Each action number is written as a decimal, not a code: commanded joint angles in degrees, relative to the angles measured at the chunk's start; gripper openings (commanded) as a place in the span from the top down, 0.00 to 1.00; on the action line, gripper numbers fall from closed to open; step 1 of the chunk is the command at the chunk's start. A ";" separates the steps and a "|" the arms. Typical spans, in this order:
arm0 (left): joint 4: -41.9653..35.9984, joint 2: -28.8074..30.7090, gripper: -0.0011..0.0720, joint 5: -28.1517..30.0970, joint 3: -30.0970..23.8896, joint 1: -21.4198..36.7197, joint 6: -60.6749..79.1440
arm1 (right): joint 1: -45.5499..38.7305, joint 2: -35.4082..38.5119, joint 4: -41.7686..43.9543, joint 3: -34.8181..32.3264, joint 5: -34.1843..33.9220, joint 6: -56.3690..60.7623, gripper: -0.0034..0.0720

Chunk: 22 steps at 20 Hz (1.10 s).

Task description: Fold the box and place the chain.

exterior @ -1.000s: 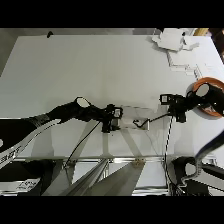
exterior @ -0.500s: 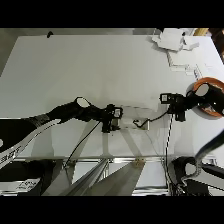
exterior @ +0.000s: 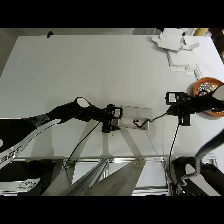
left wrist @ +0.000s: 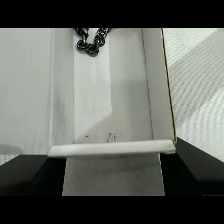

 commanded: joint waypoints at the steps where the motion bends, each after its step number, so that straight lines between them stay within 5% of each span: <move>1: 0.02 0.00 0.30 0.02 0.02 0.00 0.00 | 6.01 7.37 6.71 0.00 5.66 3.56 0.93; 5: 0.00 0.00 0.30 0.02 0.02 0.02 0.00 | 16.74 8.92 13.22 0.00 4.48 6.03 0.93; 11: 0.02 0.00 0.30 0.02 0.02 0.00 0.00 | 28.57 8.83 16.33 0.00 -10.54 11.06 0.93; 19: 0.02 0.00 0.30 0.02 0.02 0.00 0.00 | 29.62 0.13 16.00 -0.02 -14.69 14.67 0.91; 21: 0.02 0.00 0.30 0.02 0.02 0.00 0.00 | 29.62 -1.27 15.10 0.00 -14.78 14.64 0.66; 22: 0.00 0.00 0.30 0.02 0.02 0.00 0.00 | 29.62 -1.03 13.44 0.02 -14.69 14.64 0.64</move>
